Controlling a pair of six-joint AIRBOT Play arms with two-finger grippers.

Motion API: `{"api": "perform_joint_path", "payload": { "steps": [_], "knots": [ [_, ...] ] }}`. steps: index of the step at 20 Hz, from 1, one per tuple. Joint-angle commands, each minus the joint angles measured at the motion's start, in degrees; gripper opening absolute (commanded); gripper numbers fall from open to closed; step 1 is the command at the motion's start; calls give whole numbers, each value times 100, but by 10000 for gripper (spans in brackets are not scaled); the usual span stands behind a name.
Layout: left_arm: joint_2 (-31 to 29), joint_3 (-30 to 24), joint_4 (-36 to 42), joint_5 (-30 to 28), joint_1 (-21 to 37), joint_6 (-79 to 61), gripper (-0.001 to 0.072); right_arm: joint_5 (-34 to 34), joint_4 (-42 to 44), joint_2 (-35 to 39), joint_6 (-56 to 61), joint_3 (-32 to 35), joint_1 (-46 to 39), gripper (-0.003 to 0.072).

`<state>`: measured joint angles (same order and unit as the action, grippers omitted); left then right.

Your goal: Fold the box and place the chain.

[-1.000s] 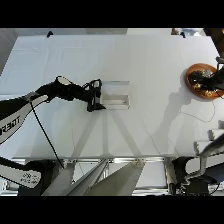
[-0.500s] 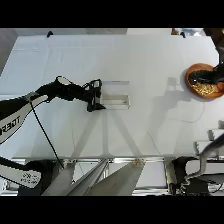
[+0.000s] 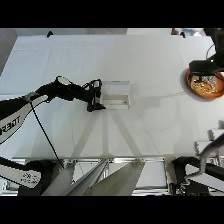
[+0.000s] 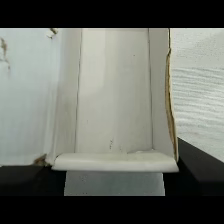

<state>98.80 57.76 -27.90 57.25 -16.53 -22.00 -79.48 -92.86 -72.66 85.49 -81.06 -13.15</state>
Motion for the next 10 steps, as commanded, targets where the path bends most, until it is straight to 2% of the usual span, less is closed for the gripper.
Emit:
{"api": "perform_joint_path", "payload": {
  "steps": [1, 4, 10],
  "knots": [
    [-4, 2, 0, -2, 0, -2, 145, -243, -26, 514, 22, 15, 601, 0],
    [-4, 2, 0, -4, 0, 0, 145, -271, 20, 743, 22, 50, 1158, 1],
    [-4, 2, 0, -2, 0, -2, 145, -210, 74, 750, 140, 87, 2441, 2]
  ]
}}
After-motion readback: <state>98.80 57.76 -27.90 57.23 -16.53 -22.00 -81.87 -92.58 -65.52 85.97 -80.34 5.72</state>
